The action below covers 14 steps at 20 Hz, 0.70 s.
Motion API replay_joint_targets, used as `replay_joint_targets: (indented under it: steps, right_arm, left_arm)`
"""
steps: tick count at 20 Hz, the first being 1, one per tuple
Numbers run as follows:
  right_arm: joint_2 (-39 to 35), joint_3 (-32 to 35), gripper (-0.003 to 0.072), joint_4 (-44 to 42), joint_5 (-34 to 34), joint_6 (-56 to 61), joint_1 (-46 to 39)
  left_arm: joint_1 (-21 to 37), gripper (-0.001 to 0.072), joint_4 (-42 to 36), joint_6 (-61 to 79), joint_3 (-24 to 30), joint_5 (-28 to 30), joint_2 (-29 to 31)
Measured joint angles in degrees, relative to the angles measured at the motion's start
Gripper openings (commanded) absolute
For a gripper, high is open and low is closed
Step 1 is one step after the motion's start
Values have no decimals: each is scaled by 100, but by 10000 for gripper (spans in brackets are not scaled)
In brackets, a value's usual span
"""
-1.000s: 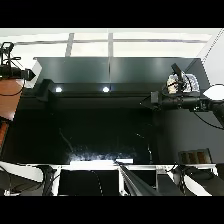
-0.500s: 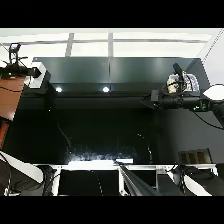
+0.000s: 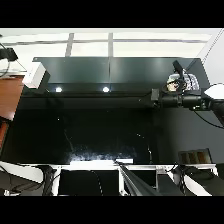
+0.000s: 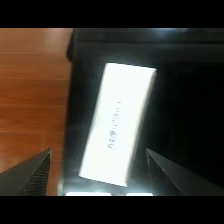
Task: Fold the box and place the chain.
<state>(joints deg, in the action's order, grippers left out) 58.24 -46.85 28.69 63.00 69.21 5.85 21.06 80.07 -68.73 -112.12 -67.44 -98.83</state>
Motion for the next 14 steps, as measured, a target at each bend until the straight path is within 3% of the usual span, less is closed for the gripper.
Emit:
replay_joint_targets:
  steps: [2, 3, 8, 11, 14]
  right_arm:
    - [0, -166, 28, -90, -26, -173, 0]
    - [0, -284, 28, -118, -20, -251, 0]
    - [0, -1060, 28, 391, 7, -350, -13]
    - [-20, -1519, 28, 1202, 184, 2, -133]
    - [-190, -1742, 28, 1888, 518, 258, -358]
  left_arm:
    - [-61, 94, -446, -144, -125, -636, 273]
    - [-109, 31, -732, -236, -170, -962, 415]
    - [-697, 31, -1729, -785, -153, -2256, 1016]
    - [-1368, 31, -1956, -933, 308, -2321, 1523]
    - [-2037, 31, -2031, -970, 1185, -1963, 2122]
